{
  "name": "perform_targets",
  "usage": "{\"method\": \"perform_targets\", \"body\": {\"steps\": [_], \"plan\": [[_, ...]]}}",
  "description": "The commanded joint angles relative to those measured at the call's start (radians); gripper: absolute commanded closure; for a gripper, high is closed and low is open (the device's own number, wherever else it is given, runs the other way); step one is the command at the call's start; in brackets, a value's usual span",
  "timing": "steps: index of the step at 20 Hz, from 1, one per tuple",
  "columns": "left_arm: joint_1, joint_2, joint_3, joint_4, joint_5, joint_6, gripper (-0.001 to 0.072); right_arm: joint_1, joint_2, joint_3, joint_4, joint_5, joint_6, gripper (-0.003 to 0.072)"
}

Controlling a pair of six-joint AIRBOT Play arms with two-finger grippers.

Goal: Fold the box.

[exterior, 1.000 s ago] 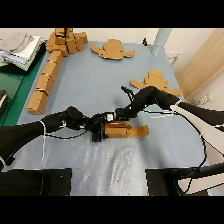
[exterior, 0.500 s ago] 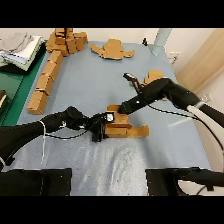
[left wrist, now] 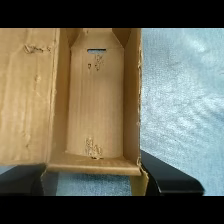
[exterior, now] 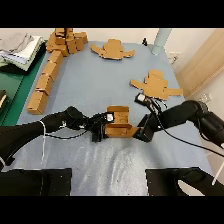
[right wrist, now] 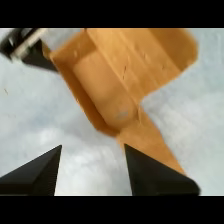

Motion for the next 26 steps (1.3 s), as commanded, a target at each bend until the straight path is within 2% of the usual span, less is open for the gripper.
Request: {"method": "perform_targets", "body": {"steps": [1, 3, 5, 9, 14, 16, 18, 20, 21, 22, 24, 26], "plan": [[0.0, -0.001, 0.001, 0.0, 0.0, 0.0, 0.0295, 0.0, 0.048, -0.087, -0.148, 0.099, -0.191, 0.0051], [0.0, -0.001, 0.001, 0.0, 0.0, 0.0, 0.0295, 0.0, 0.023, -0.109, -0.157, 0.214, -0.308, 0.0051], [0.0, -0.001, 0.001, 0.0, 0.0, 0.0, 0.0295, 0.0, -0.026, -0.113, -0.135, 0.275, -0.412, 0.005], [0.0, -0.001, 0.001, 0.0, 0.0, 0.0, 0.0295, 0.0, -0.111, -0.113, -0.049, 0.318, -0.567, 0.005], [0.0, -0.001, 0.001, 0.0, 0.0, 0.0, 0.0295, 0.0, -0.143, -0.113, 0.068, 0.349, -0.621, 0.0053], [0.0, -0.001, 0.001, 0.0, 0.0, 0.0, 0.0295, 0.0, -0.157, -0.113, 0.113, 0.348, -0.648, 0.0196], [0.0, -0.001, 0.001, 0.0, 0.0, 0.0, 0.0295, 0.0, -0.179, -0.113, 0.142, 0.348, -0.677, 0.0204], [0.0, -0.001, 0.001, 0.0, 0.0, 0.0, 0.0295, 0.006, -0.185, -0.113, 0.146, 0.348, -0.687, 0.0324], [0.0, -0.001, 0.001, 0.0, 0.0, 0.0, 0.0295, 0.012, -0.185, -0.113, 0.147, 0.349, -0.687, 0.0345], [0.0, -0.001, 0.001, 0.0, 0.0, 0.0, 0.0295, 0.018, -0.185, -0.113, 0.147, 0.348, -0.687, 0.0405], [0.0, -0.001, 0.001, 0.0, 0.0, 0.0, 0.0295, 0.036, -0.185, -0.113, 0.146, 0.357, -0.687, 0.0415], [0.0, -0.001, 0.001, 0.0, 0.0, 0.0, 0.0295, 0.043, -0.185, -0.113, 0.148, 0.36, -0.687, 0.0479]]}}
